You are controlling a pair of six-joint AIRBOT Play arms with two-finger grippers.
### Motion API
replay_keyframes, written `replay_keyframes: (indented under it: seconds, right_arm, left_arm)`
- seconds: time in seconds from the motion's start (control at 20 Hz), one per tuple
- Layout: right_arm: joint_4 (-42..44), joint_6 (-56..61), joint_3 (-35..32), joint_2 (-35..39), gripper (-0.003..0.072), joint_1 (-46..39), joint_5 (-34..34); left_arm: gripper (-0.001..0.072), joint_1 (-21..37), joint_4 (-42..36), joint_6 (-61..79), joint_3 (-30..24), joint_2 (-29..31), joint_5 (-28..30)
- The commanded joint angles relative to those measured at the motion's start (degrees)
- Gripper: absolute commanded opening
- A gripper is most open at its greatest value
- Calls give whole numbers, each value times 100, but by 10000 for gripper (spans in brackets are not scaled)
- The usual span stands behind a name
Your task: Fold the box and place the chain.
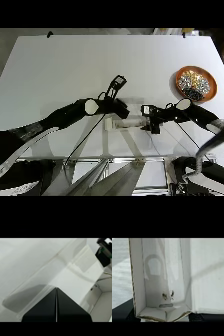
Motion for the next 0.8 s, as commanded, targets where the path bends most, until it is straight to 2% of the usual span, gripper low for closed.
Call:
replay_keyframes:
  seconds: [0.0, 0.15, 0.4, 0.5, 0.75]
  right_arm:
    - [-9, -15, 7, -2, 357, 4, 13]
    - [-9, -15, 7, -2, 357, 4, 15]
    - [-9, -15, 7, -2, 357, 4, 13]
    - [-9, -15, 7, -4, 357, 4, 13]
    - [-9, -15, 7, -2, 357, 4, 13]
  left_arm:
    - [7, 33, 2, -299, -2, -199, -188]
    - [6, 35, 192, -297, -2, 48, -450]
    - [5, 20, 1314, -297, -2, 855, -1419]
    - [5, -4, 1342, -264, -2, 883, -1814]
    - [5, -129, 2236, -267, -15, 750, -2785]
